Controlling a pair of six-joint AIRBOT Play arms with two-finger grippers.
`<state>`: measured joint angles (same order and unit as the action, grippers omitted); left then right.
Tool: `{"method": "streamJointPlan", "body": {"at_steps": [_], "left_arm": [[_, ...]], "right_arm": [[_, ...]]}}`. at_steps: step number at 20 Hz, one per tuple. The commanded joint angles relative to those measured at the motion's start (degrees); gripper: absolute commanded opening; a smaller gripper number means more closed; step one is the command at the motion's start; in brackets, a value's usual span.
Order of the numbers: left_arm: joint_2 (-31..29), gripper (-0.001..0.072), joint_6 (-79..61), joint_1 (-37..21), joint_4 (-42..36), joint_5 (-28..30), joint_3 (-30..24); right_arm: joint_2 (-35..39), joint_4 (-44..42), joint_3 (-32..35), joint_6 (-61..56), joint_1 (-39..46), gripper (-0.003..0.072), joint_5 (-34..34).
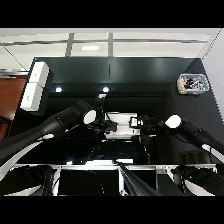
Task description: Fold the box and place the chain.
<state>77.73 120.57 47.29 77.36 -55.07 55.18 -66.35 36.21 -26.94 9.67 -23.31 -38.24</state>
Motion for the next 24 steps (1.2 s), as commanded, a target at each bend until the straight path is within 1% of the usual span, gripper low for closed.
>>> {"method": "streamJointPlan", "body": {"at_steps": [1,3,6,8,11,12,13,14,18,19,21,22,23,24], "left_arm": [[0.4,0.0282,5.8,0.5,3.9,-1.0,0.2],[2.6,0.0282,6.1,0.6,4.2,-3.1,2.1],[8.0,0.0282,6.1,0.6,4.9,-9.1,7.3],[10.3,0.0282,7.3,0.7,4.5,-10.0,9.2],[10.9,0.0282,9.3,1.2,4.5,-9.9,9.3],[10.9,0.027,10.8,1.3,4.7,-9.9,9.3],[10.9,0.0132,12.3,1.3,4.7,-9.9,9.3],[10.9,0.0031,12.5,1.3,4.7,-9.9,9.4],[10.9,0.0028,13.4,1.4,4.4,-10.1,9.4],[10.9,0.0038,13.4,1.4,4.1,-10.0,9.4],[10.9,0.0376,13.4,1.4,3.8,-10.1,10.0],[10.9,0.0405,13.4,1.4,3.8,-10.3,10.3],[10.9,0.0404,13.5,1.4,3.8,-10.3,10.5],[10.9,0.0363,13.9,1.4,4.3,-10.5,10.6]], "right_arm": [[0.0,0.0,0.0,0.0,0.0,0.0191,0.0],[0.0,0.0,0.0,0.0,0.0,0.0191,0.0],[0.0,0.0,0.0,0.0,0.0,0.0192,0.0],[0.0,0.0,0.0,0.0,0.0,0.0191,0.0],[0.0,0.0,0.0,0.0,0.0,0.0191,-0.1],[0.0,0.0,0.0,0.0,0.0,0.0191,-0.1],[0.0,0.0,0.0,0.0,0.0,0.0192,-0.1],[0.0,0.0,0.0,0.0,0.0,0.0191,-0.1],[0.0,0.0,0.0,0.0,0.0,0.0191,-0.1],[0.0,0.0,0.0,0.0,0.0,0.0191,-0.1],[0.0,0.0,0.0,0.0,0.0,0.0191,-0.1],[0.0,0.0,0.0,0.0,0.0,0.0192,-0.1],[0.0,0.0,0.0,0.0,0.0,0.0191,-0.1],[0.0,0.0,0.0,0.0,0.0,0.0191,-0.1]]}}
